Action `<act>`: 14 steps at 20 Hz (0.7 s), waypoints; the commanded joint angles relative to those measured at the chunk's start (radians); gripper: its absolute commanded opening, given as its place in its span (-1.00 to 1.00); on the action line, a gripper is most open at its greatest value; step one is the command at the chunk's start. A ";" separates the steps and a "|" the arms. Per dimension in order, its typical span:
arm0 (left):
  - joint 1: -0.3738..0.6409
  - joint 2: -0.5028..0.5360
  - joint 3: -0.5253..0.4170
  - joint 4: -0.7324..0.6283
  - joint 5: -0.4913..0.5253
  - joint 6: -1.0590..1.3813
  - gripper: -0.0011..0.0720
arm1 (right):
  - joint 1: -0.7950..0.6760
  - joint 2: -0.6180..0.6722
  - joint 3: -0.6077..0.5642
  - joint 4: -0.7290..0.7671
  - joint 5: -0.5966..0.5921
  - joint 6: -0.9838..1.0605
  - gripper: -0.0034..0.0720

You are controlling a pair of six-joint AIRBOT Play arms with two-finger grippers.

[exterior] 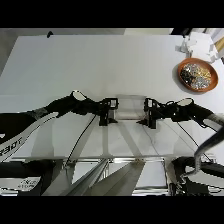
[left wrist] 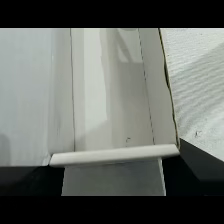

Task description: Fold the box and place the chain.

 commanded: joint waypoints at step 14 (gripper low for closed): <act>-0.001 0.001 0.001 0.000 -0.001 0.000 -0.78 | -0.240 0.271 0.000 -0.387 0.218 0.567 0.52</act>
